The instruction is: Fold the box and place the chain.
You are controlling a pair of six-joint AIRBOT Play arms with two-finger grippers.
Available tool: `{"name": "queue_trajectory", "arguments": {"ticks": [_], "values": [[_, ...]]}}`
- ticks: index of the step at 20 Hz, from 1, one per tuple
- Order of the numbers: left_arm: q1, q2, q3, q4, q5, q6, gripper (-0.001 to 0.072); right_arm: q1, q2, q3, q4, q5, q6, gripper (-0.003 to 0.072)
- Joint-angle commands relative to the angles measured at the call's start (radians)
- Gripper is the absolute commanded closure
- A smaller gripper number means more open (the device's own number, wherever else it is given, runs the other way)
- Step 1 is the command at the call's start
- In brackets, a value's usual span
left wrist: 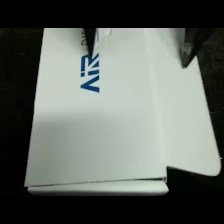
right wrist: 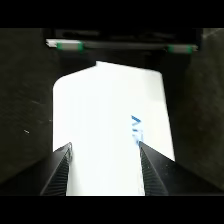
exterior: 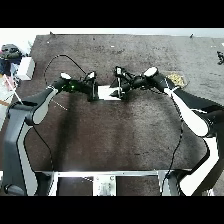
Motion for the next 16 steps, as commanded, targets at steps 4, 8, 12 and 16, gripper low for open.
{"name": "queue_trajectory", "arguments": {"ticks": [4,8,12,16], "values": [[0.0,0.0,0.001,0.0,0.0,0.0,0.0302,-0.02,0.0,0.031,0.003,-0.039,-0.007,0.0223],[0.0,0.0,0.001,0.0,0.0,0.0,0.0302,-0.02,0.004,0.045,0.009,-0.033,-0.006,0.0224],[0.0,0.0,0.001,0.0,0.0,0.0,0.0302,-0.02,0.027,0.045,0.023,0.014,-0.007,0.0313],[0.0,0.0,0.001,0.0,0.0,0.0,0.0302,-0.02,0.024,0.045,0.035,-0.044,-0.007,0.0345]]}}
